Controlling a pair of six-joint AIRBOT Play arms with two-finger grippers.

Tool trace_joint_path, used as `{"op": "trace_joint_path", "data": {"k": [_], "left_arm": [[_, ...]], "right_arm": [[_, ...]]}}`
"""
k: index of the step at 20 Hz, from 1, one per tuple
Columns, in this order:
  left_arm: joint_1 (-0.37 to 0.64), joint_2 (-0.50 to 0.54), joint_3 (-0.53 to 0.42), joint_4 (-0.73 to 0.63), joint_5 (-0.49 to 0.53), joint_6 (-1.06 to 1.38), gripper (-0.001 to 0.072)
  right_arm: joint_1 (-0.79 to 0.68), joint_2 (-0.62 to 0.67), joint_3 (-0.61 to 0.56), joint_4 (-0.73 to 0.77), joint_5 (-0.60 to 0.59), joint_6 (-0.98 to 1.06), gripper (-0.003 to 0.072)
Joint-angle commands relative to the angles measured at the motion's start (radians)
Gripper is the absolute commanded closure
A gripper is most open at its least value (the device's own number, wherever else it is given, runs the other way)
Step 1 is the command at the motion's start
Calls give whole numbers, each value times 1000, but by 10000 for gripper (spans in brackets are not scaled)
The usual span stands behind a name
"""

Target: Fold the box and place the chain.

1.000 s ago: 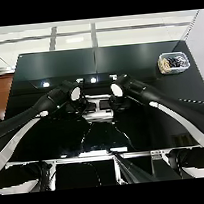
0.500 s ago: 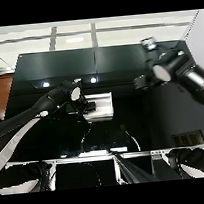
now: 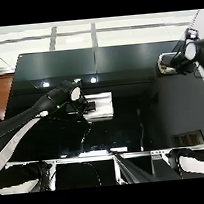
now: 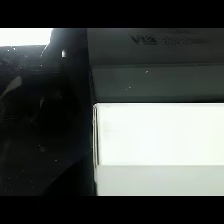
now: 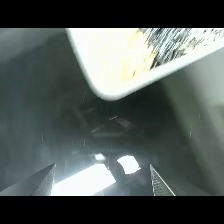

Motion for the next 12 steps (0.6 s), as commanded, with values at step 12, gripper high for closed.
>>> {"op": "trace_joint_path", "data": {"k": [12], "left_arm": [[1, 0, 1, -8, -3, 6, 684]], "right_arm": [[-171, -541, 529, 319, 106, 64, 100]]}}
